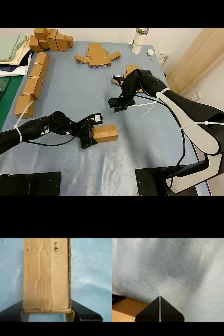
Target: Fold the box.
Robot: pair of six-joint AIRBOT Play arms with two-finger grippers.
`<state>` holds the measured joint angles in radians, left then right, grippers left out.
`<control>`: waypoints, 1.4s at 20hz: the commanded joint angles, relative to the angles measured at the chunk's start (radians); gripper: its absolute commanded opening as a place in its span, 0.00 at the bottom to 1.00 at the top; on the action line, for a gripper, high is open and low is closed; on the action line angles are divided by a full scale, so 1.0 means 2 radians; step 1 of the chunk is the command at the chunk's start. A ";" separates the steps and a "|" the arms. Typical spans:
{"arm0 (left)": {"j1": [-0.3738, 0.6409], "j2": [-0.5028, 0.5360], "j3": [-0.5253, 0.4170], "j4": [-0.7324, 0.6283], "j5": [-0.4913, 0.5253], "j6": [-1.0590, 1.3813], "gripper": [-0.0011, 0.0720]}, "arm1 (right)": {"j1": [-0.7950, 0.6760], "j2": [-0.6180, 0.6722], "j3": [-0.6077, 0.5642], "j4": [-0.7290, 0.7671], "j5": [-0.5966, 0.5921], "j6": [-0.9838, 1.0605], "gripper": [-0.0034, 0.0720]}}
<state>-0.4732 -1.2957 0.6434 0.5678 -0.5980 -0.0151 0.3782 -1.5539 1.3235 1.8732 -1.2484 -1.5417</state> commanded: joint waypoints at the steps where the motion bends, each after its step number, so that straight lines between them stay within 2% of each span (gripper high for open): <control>1: 0.030 0.022 0.002 -0.003 -0.006 -0.039 0.73 | 0.000 0.000 0.000 0.000 0.000 0.000 0.05; 4: 0.068 0.045 0.002 -0.003 -0.006 -0.049 0.73 | 0.000 0.000 0.000 0.000 0.000 0.000 0.05; 7: 0.109 0.068 0.002 0.002 -0.012 -0.109 0.73 | 0.000 0.000 0.000 0.000 0.000 0.000 0.05; 11: 0.158 0.097 0.002 0.061 -0.057 -0.182 0.73 | 0.000 0.000 0.000 0.000 0.000 0.000 0.05; 17: 0.203 0.115 0.002 0.101 -0.143 -0.213 0.73 | 0.000 0.000 0.000 0.000 0.000 0.000 0.05; 20: 0.236 0.136 0.002 0.123 -0.156 -0.268 0.73 | 0.000 0.000 0.000 0.000 0.000 0.000 0.05; 24: 0.276 0.190 -0.002 0.161 -0.162 -0.313 0.73 | 0.000 0.000 0.000 0.000 0.000 0.000 0.05; 28: 0.304 0.230 -0.029 0.210 -0.198 -0.373 0.73 | 0.000 0.000 0.000 0.000 0.000 0.000 0.05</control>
<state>0.0933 -0.8890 0.6151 0.9127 -0.9443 -0.6621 0.3782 -1.5539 1.3235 1.8732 -1.2488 -1.5414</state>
